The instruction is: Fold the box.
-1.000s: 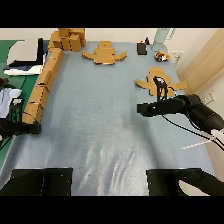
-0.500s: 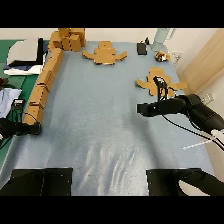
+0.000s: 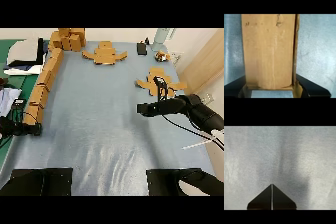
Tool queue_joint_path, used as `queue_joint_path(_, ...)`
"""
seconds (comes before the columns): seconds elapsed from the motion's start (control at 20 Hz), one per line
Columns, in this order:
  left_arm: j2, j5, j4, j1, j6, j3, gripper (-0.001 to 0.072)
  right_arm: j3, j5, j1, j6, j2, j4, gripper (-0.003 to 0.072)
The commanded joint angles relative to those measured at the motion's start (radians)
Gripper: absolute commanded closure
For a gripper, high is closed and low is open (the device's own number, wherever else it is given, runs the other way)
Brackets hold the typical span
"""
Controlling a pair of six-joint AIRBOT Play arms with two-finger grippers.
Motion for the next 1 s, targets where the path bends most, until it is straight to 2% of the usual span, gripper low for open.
queue_joint_path(0.0, 0.001, -0.143, 0.061, 0.0, -0.055, 0.058, 0.0006, 0.001, 0.0, 0.0, 0.0, 0.0, 0.0, 0.0681)
queue_joint_path(0.1, 0.001, -0.252, 0.069, 0.0, -0.083, 0.115, 0.0006, 0.001, 0.0, 0.0, 0.0, 0.0, 0.0, 0.0681)
queue_joint_path(0.3, 0.001, -0.457, 0.205, 0.0, -0.207, 0.226, 0.0006, 0.001, 0.0, 0.0, 0.0, 0.0, 0.0, 0.0681)
queue_joint_path(0.4, 0.001, -0.566, 0.189, -0.002, -0.234, 0.29, 0.0006, 0.001, 0.0, 0.0, 0.0, 0.0, 0.0, 0.0681)
queue_joint_path(0.5, 0.001, -0.66, 0.084, -0.006, -0.233, 0.352, 0.0008, 0.001, 0.0, 0.0, 0.0, 0.0, 0.0, 0.0681)
queue_joint_path(0.55, 0.001, -0.692, 0.013, -0.018, -0.233, 0.381, 0.0129, 0.001, 0.0, 0.0, 0.0, 0.0, 0.0, 0.0681)
queue_joint_path(0.6, 0.0, -0.724, -0.073, -0.042, -0.211, 0.41, 0.0485, 0.001, 0.0, 0.0, 0.0, 0.0, 0.0, 0.0681)
queue_joint_path(0.65, 0.0, -0.742, -0.154, -0.079, -0.17, 0.435, 0.0694, 0.001, 0.0, 0.0, 0.0, 0.0, 0.0, 0.0681)
queue_joint_path(0.8, -0.032, -0.74, -0.246, -0.246, -0.257, 0.526, 0.0694, 0.001, 0.0, 0.0, 0.0, 0.0, 0.0, 0.0681)
queue_joint_path(0.95, -0.158, -0.731, -0.246, -0.446, -0.334, 0.676, 0.0694, 0.001, 0.0, 0.0, 0.0, 0.0, 0.0, 0.0681)
